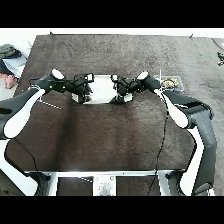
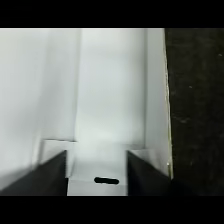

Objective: Fold the box and place the chain.

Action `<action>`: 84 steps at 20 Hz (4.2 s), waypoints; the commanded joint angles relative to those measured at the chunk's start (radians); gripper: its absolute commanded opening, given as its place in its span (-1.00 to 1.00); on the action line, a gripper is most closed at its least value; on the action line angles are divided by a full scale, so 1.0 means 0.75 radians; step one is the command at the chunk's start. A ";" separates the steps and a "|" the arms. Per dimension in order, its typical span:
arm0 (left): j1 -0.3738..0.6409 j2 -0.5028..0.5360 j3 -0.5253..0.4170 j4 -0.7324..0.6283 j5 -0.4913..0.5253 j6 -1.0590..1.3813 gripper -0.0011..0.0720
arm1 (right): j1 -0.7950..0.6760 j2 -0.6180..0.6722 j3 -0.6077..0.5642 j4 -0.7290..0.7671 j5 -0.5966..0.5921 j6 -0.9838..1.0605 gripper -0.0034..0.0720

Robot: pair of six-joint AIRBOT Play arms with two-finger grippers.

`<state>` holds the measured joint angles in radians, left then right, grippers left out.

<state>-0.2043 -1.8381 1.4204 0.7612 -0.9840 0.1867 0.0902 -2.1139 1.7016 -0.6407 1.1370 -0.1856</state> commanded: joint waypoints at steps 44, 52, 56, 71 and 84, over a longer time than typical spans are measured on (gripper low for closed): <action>0.332 -0.003 -0.183 -0.198 -0.201 -1.474 -0.94 | -0.001 0.001 0.000 0.001 0.000 -0.001 0.12; 0.287 0.009 -0.143 -0.233 -0.215 -1.461 -0.94 | -0.001 0.001 0.000 0.001 0.000 -0.001 0.12; 0.274 0.016 -0.129 -0.275 -0.260 -1.458 -0.04 | -0.001 0.001 0.000 0.001 0.000 -0.001 0.12; 0.186 0.020 0.030 -0.193 -0.301 -1.546 0.03 | -0.001 0.001 0.000 0.001 0.000 -0.001 0.12; 0.036 0.020 0.152 0.120 -0.263 -1.960 0.03 | -0.001 0.001 0.000 0.001 -0.001 -0.001 0.12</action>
<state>-0.1574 -1.8240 1.5269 0.8013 -1.1980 -1.2179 0.0902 -2.1139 1.7016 -0.6403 1.1370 -0.1867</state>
